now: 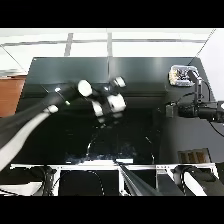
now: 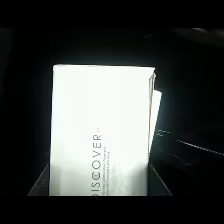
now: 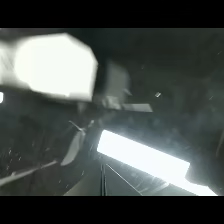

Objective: Fold the box and place the chain.

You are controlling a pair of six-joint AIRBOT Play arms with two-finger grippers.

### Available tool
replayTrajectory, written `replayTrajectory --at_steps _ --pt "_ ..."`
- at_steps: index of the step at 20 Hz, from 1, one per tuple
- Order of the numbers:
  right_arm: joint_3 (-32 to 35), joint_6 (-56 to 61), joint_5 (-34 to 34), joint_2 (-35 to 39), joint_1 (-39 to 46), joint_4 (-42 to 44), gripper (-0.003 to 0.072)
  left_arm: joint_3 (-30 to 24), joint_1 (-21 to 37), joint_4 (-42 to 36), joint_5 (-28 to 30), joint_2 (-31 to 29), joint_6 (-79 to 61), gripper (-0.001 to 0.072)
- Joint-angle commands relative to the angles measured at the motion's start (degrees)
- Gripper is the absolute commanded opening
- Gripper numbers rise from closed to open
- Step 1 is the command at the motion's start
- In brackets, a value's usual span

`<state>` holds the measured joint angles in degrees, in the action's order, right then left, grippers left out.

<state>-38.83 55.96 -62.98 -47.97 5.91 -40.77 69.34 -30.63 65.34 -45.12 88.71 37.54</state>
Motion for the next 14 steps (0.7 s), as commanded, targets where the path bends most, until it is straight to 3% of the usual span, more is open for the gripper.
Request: replayTrajectory --at_steps 1,5,7,10,14 --pt "-0.1 0.2 4.1 0.0 0.0 0.0 0.0015 5.0 16.7 5.1 0.1 0.2 7.0 0.031" --pt "-0.1 0.2 6.4 0.0 0.0 0.1 0.0016 12.5 39.0 4.9 0.2 4.5 14.7 0.0313" --pt "-0.1 0.7 6.6 0.0 0.0 0.2 0.0015 17.9 46.8 4.7 0.0 8.3 15.7 0.0314" --pt "-0.1 2.5 6.9 0.0 0.0 0.2 0.0016 28.5 51.8 2.9 -0.9 16.1 15.9 0.0314" --pt "-0.1 4.0 8.2 0.0 0.0 0.2 0.0016 41.7 50.7 6.1 -4.5 27.4 20.2 0.0314"
